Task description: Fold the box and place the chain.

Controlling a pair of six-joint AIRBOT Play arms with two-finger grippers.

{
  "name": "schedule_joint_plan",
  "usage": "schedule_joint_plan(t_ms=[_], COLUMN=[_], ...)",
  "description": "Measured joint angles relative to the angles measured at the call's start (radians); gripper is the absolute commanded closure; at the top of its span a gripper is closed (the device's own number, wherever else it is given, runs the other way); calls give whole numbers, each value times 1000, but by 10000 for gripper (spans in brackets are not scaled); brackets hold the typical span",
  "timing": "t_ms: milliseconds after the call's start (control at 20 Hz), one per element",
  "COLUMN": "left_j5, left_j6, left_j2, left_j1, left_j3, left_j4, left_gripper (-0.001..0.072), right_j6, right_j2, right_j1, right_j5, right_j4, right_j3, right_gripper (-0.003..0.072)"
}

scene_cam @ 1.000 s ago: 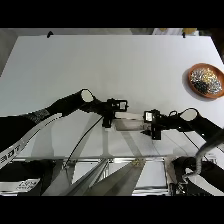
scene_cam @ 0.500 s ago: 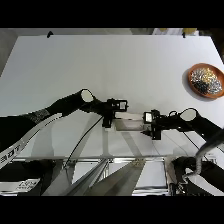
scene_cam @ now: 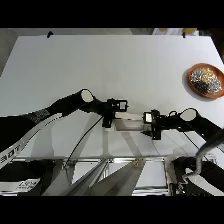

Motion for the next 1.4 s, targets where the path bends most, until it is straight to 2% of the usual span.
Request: schedule_joint_plan(t_ms=[450, 650, 700, 750, 800, 850, 900, 1000, 1100, 1350, 1400], left_j5=[-3, -63, -80, -100, -110, -111, -117, -125, -128, -139, -142], left_j6=[0, -6, -10, -15, -31, -50, -71, -108, -134, -257, -306], left_j2=[0, 11, 18, 31, 47, 62, 77, 107, 131, 201, 224], left_j1=[0, 0, 0, 0, 1, 1, 2, 1, 2, 2, 2], left_j3=[0, -1, -2, -2, -1, -1, -1, -1, -1, -1, -1], left_j4=[-13, -17, -6, 11, 19, 36, 62, 84, 99, 201, 245], left_gripper=[700, 699, 663, 534, 357, 215, 136, 115, 48, 97, 185], right_j6=[0, -1, -2, -2, -8, -7, -7, -3, -3, 1, 2], right_j2=[0, 0, -1, -1, -2, -2, -2, -2, -2, -2, -2], right_j1=[0, 0, 1, 1, 1, 1, 1, 1, 1, 1, 1], right_j5=[0, 8, 10, 13, 10, 10, 11, 7, 5, 1, 0], right_j4=[-2, -5, -4, -2, -6, -6, -6, -5, -4, -2, -1], right_j3=[0, -1, -2, -2, -2, -2, -2, -2, -2, -2, -2], right_gripper=[250, 250, 250, 250, 250, 250, 250, 251, 251, 251, 251])
